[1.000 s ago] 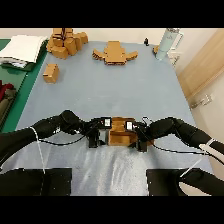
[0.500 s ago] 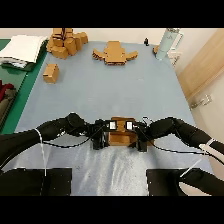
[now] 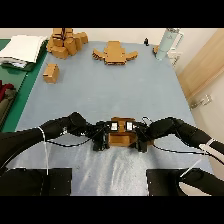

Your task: Fold the box.

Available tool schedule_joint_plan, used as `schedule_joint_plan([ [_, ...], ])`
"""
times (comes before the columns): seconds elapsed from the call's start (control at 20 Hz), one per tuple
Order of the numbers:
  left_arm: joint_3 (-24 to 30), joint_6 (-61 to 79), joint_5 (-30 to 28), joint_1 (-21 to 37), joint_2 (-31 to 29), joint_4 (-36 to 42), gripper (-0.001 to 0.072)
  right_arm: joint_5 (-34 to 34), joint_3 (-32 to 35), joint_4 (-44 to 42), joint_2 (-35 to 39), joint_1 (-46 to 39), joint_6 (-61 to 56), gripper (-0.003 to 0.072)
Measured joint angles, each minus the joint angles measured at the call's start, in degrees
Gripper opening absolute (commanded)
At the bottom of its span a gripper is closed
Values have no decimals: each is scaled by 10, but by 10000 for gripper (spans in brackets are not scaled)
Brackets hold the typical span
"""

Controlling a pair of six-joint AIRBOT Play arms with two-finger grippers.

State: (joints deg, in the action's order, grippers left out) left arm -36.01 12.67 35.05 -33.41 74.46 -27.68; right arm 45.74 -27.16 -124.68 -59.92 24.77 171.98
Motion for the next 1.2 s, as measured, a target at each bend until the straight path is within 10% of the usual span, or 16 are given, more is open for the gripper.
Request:
schedule_joint_plan([
  [1.05,-4,-71,-44,-22,5,-16,702,-3,0,0,0,0,0,569],
  [1.2,-5,-76,-49,-23,8,-19,602,-3,0,0,0,0,0,569],
])
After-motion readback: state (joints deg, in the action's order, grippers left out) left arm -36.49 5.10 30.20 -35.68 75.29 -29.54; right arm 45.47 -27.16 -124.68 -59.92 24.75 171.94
